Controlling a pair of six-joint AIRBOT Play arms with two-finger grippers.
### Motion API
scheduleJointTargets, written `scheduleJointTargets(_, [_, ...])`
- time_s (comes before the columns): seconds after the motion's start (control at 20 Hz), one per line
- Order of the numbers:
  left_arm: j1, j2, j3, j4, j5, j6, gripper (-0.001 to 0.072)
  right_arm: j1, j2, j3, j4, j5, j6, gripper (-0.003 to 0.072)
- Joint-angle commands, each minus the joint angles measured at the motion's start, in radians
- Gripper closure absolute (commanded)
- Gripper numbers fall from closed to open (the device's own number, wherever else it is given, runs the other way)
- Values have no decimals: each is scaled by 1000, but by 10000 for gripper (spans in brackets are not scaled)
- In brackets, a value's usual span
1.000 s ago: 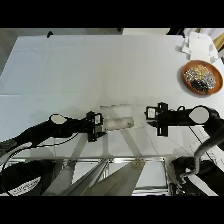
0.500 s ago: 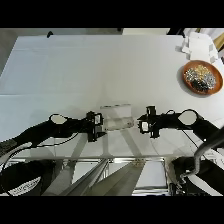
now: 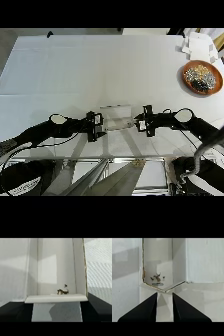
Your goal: Fold the box and place the chain.
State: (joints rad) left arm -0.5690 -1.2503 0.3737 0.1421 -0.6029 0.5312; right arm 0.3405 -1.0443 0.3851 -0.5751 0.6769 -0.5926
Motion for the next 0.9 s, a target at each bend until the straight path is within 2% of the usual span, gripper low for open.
scheduleJointTargets(0.0, [0,1,0,0,0,0,642,1,-8,-1,23,5,-18,502])
scheduleJointTargets(0.6, [0,1,0,0,0,0,642,50,-14,0,35,-16,-45,534])
scheduleJointTargets(0.85, [0,1,0,0,0,0,642,55,-14,0,92,-15,-47,537])
